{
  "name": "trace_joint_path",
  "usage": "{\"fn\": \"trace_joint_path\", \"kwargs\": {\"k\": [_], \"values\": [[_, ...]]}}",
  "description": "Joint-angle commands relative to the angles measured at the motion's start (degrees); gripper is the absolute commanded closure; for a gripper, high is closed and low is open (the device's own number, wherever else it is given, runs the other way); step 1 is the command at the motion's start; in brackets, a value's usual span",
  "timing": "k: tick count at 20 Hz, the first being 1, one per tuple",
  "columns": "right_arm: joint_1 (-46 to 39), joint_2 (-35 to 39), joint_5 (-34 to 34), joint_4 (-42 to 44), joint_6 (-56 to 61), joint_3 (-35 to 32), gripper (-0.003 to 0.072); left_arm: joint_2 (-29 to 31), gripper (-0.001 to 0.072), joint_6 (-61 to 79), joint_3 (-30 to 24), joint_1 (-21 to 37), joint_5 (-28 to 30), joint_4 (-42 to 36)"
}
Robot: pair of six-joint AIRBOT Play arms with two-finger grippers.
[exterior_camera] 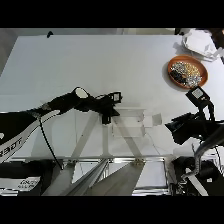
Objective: Fold the box and place the chain.
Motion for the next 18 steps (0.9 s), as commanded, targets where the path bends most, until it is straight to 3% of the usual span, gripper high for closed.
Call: {"fn": "trace_joint_path", "kwargs": {"k": [1,11,12,15,18], "values": [[0.0,0.1,0.1,0.0,0.0,0.0,0.0347,0.0,0.0699,0.0,0.0,0.0,0.0,0.3],[0.0,0.0,0.3,0.3,-0.4,0.0,0.0349,0.0,0.0699,0.0,0.0,0.0,0.0,0.3],[0.0,0.0,0.3,0.4,-3.7,0.0,0.0387,0.0,0.0699,0.0,0.0,0.0,0.0,0.3],[0.0,-1.4,-1.0,3.3,-15.9,-0.1,0.0667,0.0,0.0699,0.0,0.0,0.0,0.0,0.3],[0.0,-7.5,-2.6,10.7,-26.0,-0.5,0.0668,0.0,0.0699,0.0,0.0,0.0,0.0,0.3]]}}
